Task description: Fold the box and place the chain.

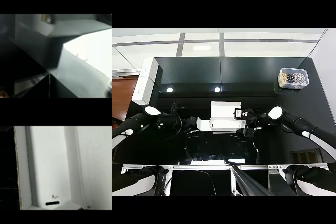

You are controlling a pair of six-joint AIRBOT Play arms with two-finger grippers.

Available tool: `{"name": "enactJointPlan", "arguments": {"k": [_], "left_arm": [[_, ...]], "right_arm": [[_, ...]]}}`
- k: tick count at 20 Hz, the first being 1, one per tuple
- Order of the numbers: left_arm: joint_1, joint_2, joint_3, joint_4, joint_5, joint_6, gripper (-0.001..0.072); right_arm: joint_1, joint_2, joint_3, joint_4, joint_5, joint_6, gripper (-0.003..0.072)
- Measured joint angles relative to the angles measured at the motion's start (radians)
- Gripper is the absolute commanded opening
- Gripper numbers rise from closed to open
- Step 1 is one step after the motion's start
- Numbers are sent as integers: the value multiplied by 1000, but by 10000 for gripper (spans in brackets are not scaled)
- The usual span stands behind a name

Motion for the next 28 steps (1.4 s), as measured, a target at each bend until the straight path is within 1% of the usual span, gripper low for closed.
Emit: {"name": "enactJointPlan", "arguments": {"k": [4, 5, 6, 7, 8, 9, 10, 13, 14, 15, 16, 17, 19, 24, 28], "left_arm": [[-24, -10, 39, -5, 16, 71, 29], [-23, -11, 51, -7, 11, 86, 66], [-21, -12, 65, -8, -1, 104, 209], [-21, -13, 78, -12, -17, 115, 367], [-21, -13, 93, -14, -32, 124, 553], [-19, -13, 105, -15, -53, 131, 667], [-19, -13, 118, -16, -73, 134, 685], [-18, -13, 149, -19, -125, 137, 684], [-21, -13, 156, -23, -136, 132, 670], [-26, -13, 161, -23, -146, 131, 578], [-34, -13, 166, -27, -153, 129, 444], [-46, -13, 171, -29, -167, 129, 434], [-71, -13, 177, -30, -172, 126, 437], [-122, -13, 205, -32, -170, 124, 444], [-158, -13, 246, -12, -161, 96, 444]], "right_arm": [[0, 0, 0, 0, 0, 0, 127], [0, 0, 0, 0, 0, 0, 127], [0, 0, 0, 0, 0, 0, 127], [0, 0, 0, 0, 0, 0, 127], [0, 0, 0, 0, 0, 0, 127], [0, 0, 0, 0, 0, 0, 127], [0, 0, 0, 0, 0, 0, 127], [0, 0, 0, -1, 0, 0, 127], [0, 0, 0, -1, 0, 0, 127], [0, 0, 0, -1, 0, 0, 127], [0, 0, 0, -2, 0, 0, 127], [0, 0, 0, -2, 0, 0, 127], [0, 0, 0, -2, 0, 0, 127], [0, 0, 0, -2, 0, 0, 127], [0, 0, 0, -2, 0, 0, 127]]}}
